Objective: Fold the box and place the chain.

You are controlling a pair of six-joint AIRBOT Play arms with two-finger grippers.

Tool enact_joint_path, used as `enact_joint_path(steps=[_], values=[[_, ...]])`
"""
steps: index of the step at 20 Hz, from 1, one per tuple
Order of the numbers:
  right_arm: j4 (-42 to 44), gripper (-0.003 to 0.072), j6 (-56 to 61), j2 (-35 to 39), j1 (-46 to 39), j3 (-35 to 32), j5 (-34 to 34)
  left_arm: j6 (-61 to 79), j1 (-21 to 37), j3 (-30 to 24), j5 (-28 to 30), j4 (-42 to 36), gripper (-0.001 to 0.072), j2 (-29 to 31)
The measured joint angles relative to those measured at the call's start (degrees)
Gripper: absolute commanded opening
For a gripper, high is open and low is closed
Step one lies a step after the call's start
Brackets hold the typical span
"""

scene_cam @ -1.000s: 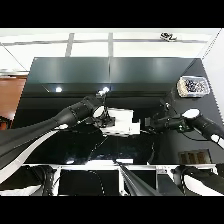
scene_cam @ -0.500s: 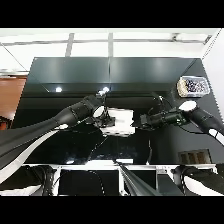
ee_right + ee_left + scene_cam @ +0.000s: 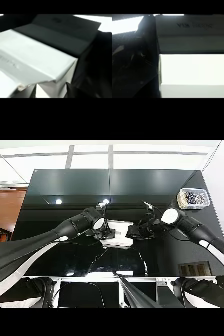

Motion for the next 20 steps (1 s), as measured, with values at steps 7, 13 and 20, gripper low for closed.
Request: enact_joint_path(steps=[7, 13, 20], values=[[-18.12, 0.0361, 21.31, -2.08, 8.50, 5.38, -0.33, 0.00, 0.00, 0.00, 0.11, -0.02, 0.0026, 0.00], [-27.96, 0.0331, 31.43, -6.69, 14.10, 10.25, 5.05, 0.02, 0.00, 0.00, 0.11, -0.02, 0.0026, 0.00], [-32.61, 0.0303, 38.05, -10.60, 16.55, 13.16, 9.97, 0.00, 0.00, 0.00, 0.11, -0.02, 0.0026, 0.00]])
